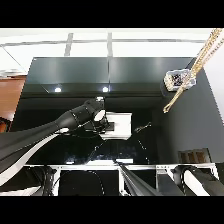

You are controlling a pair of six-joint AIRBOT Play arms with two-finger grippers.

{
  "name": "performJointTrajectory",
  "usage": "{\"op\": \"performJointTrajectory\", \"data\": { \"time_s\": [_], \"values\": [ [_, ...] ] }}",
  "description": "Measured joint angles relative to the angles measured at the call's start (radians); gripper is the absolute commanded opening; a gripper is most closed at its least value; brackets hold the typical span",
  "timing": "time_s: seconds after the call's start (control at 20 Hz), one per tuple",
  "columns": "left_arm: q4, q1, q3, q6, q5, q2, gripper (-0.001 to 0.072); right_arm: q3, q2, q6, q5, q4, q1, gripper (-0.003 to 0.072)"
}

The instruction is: Fold the box and place the chain.

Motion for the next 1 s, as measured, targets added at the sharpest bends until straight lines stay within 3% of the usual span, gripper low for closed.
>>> {"op": "performJointTrajectory", "data": {
  "time_s": [0.3,0.55,1.0],
  "values": [
    [0.0,0.0,0.0,0.0,-0.001,0.0,0.0029,0.014,0.007,-0.055,0.153,0.093,0.067,0.0007],
    [0.0,0.0,0.0,0.0,-0.001,0.0,0.0029,0.015,0.008,-0.064,0.255,0.025,0.168,0.0007],
    [0.0,0.0,0.0,0.0,-0.002,0.0,0.0029,0.014,0.008,-0.041,0.294,-0.051,0.3,0.0007]
  ]
}}
